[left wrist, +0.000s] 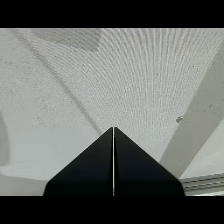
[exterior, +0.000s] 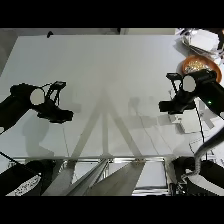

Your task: Fold the box and place the chain.

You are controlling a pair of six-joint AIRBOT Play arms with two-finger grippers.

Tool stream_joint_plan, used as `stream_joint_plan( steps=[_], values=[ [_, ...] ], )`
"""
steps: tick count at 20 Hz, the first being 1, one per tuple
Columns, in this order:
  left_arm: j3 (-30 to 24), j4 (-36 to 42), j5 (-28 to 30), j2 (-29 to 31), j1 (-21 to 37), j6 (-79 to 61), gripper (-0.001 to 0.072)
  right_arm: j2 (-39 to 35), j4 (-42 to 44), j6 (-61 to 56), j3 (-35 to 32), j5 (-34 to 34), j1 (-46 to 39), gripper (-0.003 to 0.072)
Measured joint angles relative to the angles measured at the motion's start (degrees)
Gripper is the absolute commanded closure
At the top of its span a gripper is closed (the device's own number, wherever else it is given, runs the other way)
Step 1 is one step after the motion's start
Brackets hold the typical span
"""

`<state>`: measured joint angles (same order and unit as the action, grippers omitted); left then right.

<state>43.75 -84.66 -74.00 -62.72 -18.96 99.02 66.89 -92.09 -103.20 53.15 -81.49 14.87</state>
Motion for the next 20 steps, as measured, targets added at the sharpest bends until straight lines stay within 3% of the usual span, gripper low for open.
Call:
stream_joint_plan(
  steps=[8, 15, 16, 18, 20],
  values=[
    [0.00, 0.00, 0.00, 0.00, 0.00, 0.00, 0.0705, 0.02, -1.01, 2.16, 0.15, 0.15, -0.09, 0.0676],
    [0.00, 0.02, 0.00, 0.00, 0.00, 0.00, 0.0705, 0.00, -15.56, 5.77, 3.98, -2.80, -10.49, 0.0673],
    [0.00, 0.00, 0.00, 0.00, 0.00, 0.00, 0.0705, 0.00, -17.88, 6.60, 4.31, -3.08, -13.00, 0.0630],
    [0.00, 0.02, 0.00, 0.00, 0.00, 0.00, 0.0705, 0.02, -20.74, 8.96, 4.63, -2.69, -17.66, 0.0177],
    [0.00, 0.00, 0.00, 0.00, 0.00, 0.00, 0.0705, 0.31, -22.64, 12.13, 4.83, -0.94, -22.27, 0.0169]
  ],
)
